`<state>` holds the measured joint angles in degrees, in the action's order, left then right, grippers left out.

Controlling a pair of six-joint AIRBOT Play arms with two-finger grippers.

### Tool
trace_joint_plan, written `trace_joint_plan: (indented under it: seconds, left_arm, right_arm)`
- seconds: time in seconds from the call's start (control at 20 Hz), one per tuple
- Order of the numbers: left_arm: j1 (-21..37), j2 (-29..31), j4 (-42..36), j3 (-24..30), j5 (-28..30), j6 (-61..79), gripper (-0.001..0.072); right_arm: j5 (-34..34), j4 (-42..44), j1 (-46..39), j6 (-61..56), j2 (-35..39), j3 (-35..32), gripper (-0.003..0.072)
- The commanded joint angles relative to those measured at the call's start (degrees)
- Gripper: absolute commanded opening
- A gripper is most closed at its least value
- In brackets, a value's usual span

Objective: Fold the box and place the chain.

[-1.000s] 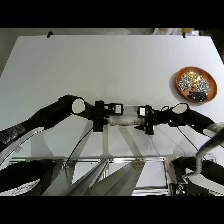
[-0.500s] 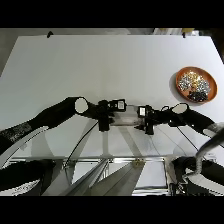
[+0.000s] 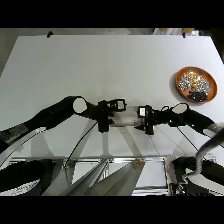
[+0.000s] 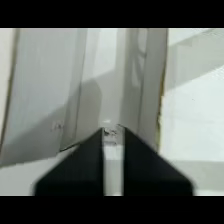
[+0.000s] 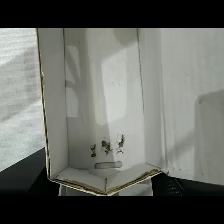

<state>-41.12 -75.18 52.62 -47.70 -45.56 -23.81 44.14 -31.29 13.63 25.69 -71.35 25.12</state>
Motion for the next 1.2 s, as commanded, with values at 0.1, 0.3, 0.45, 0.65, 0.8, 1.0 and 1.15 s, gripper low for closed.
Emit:
trace_joint_plan:
  seconds: [0.1,0.3,0.45,0.65,0.8,1.0,1.15]
  left_arm:
    - [2.7,10.8,14.6,0.0,-6.7,-30.0,0.0002]
    - [8.9,14.7,22.8,0.5,-14.5,-63.9,0.0010]
    - [13.8,12.8,16.9,5.7,-8.5,-67.7,0.0010]
    - [14.5,5.7,8.1,8.7,-3.7,-67.2,0.0008]
    - [13.9,0.1,-0.6,8.7,-3.6,-60.6,0.0008]
    - [12.9,-2.1,-4.4,8.7,-3.4,-58.6,0.0008]
    - [12.5,-2.1,-4.9,8.7,-2.7,-58.5,0.0008]
  right_arm:
    - [0.0,0.0,0.0,-0.1,0.0,0.0,0.0384]
    - [0.0,0.0,0.0,-0.1,0.0,0.0,0.0384]
    - [0.0,0.0,0.0,-0.1,0.0,0.0,0.0384]
    - [0.0,0.0,0.0,-0.1,0.0,0.0,0.0384]
    - [0.0,0.0,0.0,-0.1,0.0,0.0,0.0384]
    - [0.0,0.0,0.0,-0.1,0.0,0.0,0.0384]
    - [0.0,0.0,0.0,-0.1,0.0,0.0,0.0384]
